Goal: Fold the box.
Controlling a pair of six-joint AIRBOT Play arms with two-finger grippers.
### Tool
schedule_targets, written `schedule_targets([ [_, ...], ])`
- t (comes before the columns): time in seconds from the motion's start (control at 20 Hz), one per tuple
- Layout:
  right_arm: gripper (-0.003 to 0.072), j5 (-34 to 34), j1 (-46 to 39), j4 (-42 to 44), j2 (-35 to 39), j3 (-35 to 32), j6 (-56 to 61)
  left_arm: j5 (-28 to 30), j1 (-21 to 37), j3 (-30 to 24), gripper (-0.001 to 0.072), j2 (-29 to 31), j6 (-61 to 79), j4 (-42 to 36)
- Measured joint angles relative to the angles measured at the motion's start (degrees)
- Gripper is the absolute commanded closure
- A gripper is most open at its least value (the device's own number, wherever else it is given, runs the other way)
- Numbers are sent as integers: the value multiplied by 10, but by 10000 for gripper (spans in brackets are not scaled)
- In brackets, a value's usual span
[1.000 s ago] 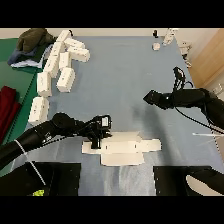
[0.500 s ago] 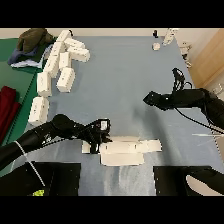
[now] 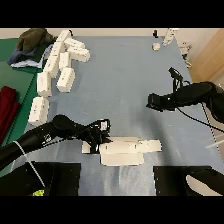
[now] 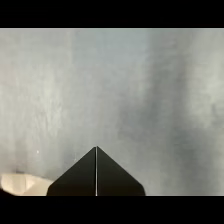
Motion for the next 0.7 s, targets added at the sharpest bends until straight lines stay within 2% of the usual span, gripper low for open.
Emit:
schedule_targets([
  [0.2, 686, -98, 40, -73, 70, -1, 69, 0, 0, 0, 695, 0, 0, 0],
  [0.4, 685, -165, 150, -114, 182, -57, 162, 0, 0, 0, 695, 0, 0, 0],
  [0.55, 684, -180, 269, -121, 243, -127, 222, 0, 0, 0, 695, 0, 0, 0],
  [0.7, 684, -159, 396, -135, 262, -170, 235, 0, 0, 0, 695, 0, 0, 0],
])
